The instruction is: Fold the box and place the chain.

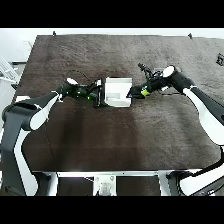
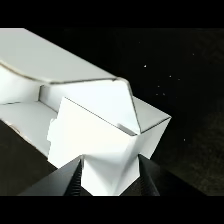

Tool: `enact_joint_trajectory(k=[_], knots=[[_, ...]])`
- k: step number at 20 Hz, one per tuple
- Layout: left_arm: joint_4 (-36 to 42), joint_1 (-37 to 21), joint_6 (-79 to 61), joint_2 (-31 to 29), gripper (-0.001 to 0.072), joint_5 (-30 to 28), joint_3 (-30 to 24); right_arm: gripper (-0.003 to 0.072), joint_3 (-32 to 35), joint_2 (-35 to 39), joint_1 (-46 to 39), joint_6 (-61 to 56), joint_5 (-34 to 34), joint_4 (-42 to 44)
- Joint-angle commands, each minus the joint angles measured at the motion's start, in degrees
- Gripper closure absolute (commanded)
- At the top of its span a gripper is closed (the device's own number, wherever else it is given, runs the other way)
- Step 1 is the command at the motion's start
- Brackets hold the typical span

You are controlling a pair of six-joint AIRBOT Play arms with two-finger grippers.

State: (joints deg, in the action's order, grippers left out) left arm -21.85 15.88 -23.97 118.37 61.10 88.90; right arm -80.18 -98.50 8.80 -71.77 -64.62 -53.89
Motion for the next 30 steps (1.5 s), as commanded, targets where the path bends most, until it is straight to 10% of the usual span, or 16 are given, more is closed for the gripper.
enact_joint_trajectory(k=[1, 17, 30], knots=[[0.00, 0.04, -0.04, -0.04, 0.0290, 0.02, -0.02, 0.0275, -0.79, 0.00, 2.82, -8.83, 3.56, -8.52], [0.00, 0.04, -0.04, -0.04, 0.0290, 0.00, -0.02, 0.0334, -3.43, -0.72, 13.29, -36.52, 4.59, -36.44], [0.00, 0.04, -0.04, -0.04, 0.0290, 0.02, -0.02, 0.0432, -6.80, -3.02, 14.62, -41.86, 1.42, -39.01]])
